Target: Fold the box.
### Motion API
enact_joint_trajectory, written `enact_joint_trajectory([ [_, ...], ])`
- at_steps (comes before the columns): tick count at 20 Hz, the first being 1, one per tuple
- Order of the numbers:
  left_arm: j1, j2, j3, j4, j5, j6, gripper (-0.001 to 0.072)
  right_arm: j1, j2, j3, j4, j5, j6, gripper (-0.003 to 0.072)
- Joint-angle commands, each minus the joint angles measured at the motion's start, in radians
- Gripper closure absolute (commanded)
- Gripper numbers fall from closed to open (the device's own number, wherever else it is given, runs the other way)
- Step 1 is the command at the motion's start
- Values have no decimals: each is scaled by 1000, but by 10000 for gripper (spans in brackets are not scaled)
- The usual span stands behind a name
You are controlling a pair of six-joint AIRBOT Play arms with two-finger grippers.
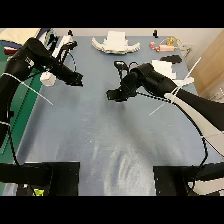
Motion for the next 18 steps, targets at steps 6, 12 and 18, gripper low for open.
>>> enact_joint_trajectory([
  [6,-1,1,0,0,0,0,695,-271,-62,243,-190,-165,-6,309],
  [12,-1,1,0,0,0,0,695,-801,-211,473,-148,-246,-72,302],
  [18,-1,1,0,0,0,0,695,-1073,-346,555,-15,-217,-117,302],
])
